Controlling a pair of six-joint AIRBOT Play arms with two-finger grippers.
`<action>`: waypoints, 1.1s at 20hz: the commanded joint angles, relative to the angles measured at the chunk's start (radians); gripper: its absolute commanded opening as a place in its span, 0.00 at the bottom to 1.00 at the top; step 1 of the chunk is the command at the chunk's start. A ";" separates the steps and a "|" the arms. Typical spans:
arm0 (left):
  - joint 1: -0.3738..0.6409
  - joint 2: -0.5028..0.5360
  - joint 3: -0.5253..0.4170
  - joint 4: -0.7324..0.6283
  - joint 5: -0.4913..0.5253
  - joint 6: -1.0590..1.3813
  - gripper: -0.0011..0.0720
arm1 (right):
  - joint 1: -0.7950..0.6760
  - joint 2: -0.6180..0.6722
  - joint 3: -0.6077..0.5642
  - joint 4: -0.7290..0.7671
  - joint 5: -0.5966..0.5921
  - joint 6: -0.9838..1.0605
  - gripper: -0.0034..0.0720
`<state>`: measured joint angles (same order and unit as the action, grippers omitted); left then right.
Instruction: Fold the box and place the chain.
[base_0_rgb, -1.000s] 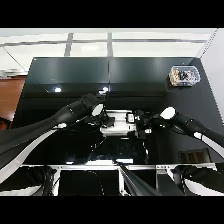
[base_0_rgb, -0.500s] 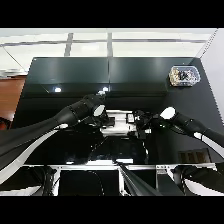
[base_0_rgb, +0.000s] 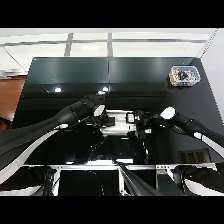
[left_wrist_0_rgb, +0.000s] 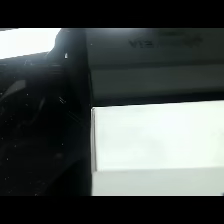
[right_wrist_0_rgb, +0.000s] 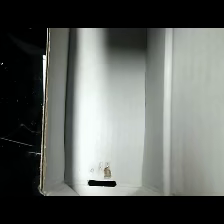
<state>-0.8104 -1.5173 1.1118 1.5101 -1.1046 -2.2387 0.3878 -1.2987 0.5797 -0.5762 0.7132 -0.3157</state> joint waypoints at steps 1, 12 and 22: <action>-0.001 0.000 0.001 -0.002 -0.001 0.011 0.05 | 0.000 0.000 0.000 -0.002 0.000 -0.003 0.44; 0.001 0.000 0.001 -0.035 0.023 0.010 0.06 | 0.000 0.000 0.000 -0.001 0.013 0.027 0.44; 0.022 0.000 0.001 -0.026 -0.008 0.005 0.05 | -0.001 0.174 0.003 -0.240 0.132 0.268 0.95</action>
<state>-0.7933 -1.5177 1.1118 1.4765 -1.0935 -2.2288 0.3866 -1.1725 0.5816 -0.7158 0.7860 -0.0975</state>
